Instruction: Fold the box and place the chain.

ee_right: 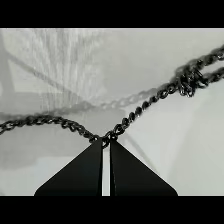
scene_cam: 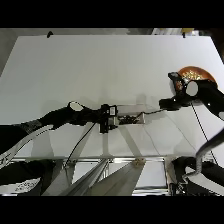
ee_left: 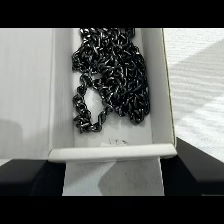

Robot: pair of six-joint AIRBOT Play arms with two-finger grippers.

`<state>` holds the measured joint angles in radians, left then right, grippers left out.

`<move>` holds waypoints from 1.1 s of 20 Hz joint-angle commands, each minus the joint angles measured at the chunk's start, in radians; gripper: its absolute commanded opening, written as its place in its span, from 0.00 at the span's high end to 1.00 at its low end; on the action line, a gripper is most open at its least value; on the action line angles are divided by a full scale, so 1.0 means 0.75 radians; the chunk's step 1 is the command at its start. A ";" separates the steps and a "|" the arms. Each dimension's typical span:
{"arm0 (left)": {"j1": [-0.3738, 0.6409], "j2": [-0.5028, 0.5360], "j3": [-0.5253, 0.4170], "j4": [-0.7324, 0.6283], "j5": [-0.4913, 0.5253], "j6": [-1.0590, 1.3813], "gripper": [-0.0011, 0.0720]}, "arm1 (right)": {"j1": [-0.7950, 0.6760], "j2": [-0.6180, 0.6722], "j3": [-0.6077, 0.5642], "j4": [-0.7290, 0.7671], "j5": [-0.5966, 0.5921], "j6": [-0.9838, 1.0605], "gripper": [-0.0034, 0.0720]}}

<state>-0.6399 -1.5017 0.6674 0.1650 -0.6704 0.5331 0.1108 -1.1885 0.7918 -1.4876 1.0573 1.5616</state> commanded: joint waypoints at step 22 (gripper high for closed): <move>0.001 0.001 0.000 0.001 0.001 0.001 0.75 | 0.751 0.381 -0.023 0.487 -0.326 -0.012 0.94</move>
<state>-0.6399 -1.5017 0.6674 0.1654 -0.6701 0.5335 0.6483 -0.8856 0.7750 -1.1175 0.8398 1.5196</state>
